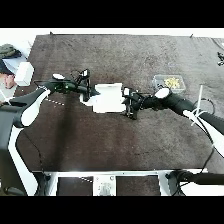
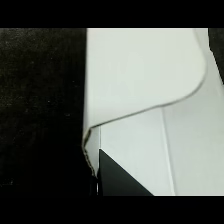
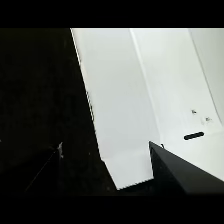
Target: Fold the box and place the chain.
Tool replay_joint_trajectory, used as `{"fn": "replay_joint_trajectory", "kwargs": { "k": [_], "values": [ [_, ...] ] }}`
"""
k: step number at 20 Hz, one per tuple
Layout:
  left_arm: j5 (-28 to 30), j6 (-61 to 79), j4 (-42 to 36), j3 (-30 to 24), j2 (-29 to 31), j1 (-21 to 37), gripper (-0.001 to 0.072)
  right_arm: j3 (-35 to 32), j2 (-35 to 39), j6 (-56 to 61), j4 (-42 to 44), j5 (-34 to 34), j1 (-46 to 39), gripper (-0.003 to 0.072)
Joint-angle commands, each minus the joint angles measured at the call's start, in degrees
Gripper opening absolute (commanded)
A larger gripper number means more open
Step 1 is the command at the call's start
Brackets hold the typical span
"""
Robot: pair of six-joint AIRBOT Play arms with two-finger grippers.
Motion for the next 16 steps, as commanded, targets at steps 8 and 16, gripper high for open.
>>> {"fn": "replay_joint_trajectory", "kwargs": {
  "k": [8, 16],
  "values": [
    [0.02, 0.00, 0.00, 0.00, -0.02, 0.02, 0.0012, 1.99, -5.40, 0.48, -5.97, -11.52, 5.38, 0.0594],
    [0.02, 0.00, 0.00, 0.00, -0.02, 0.02, 0.0012, 2.71, -1.60, 0.72, -3.54, -17.79, 2.73, 0.0588]
  ]
}}
